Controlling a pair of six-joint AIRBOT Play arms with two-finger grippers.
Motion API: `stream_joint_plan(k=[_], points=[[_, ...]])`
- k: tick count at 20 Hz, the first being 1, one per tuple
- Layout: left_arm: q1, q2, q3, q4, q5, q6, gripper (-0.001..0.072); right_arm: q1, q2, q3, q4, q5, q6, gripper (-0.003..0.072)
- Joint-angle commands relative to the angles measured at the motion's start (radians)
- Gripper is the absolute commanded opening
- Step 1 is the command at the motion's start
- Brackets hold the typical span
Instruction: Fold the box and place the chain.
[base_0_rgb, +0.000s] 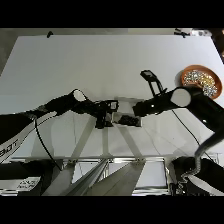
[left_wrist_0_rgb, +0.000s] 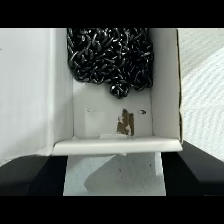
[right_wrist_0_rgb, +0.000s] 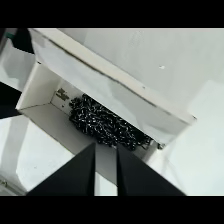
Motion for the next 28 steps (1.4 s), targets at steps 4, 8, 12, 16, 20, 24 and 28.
stream_joint_plan(k=[4, 8, 12, 16, 20, 24, 28], points=[[0.0, 0.0, 0.0, 0.0, 0.0, 0.0, 0.0255, -0.151, 0.191, 0.001, -0.012, 0.148, -0.186, 0.0005], [0.0, 0.0, 0.0, 0.0, 0.0, 0.0, 0.0255, -0.354, 0.082, 0.001, 0.005, 0.122, -0.279, 0.0004], [0.0, 0.0, 0.0, 0.0, 0.0, 0.0, 0.0255, -0.422, -0.147, 0.003, 0.149, 0.057, -0.462, 0.0006], [0.0, 0.0, 0.0, 0.0, 0.0, 0.0, 0.0255, -0.399, -0.385, 0.092, 0.372, 0.044, -0.633, 0.0031], [0.0, 0.0, 0.0, 0.0, 0.0, 0.0, 0.0255, -0.333, -0.458, 0.245, 0.39, 0.13, -0.691, 0.0031], [0.0, 0.0, 0.0, 0.0, 0.0, 0.0, 0.0255, -0.28, -0.458, 0.294, 0.381, 0.226, -0.729, 0.0031], [0.0, 0.0, 0.0, 0.0, 0.0, 0.0, 0.0255, -0.205, -0.457, 0.294, 0.332, 0.321, -0.782, 0.0031]])
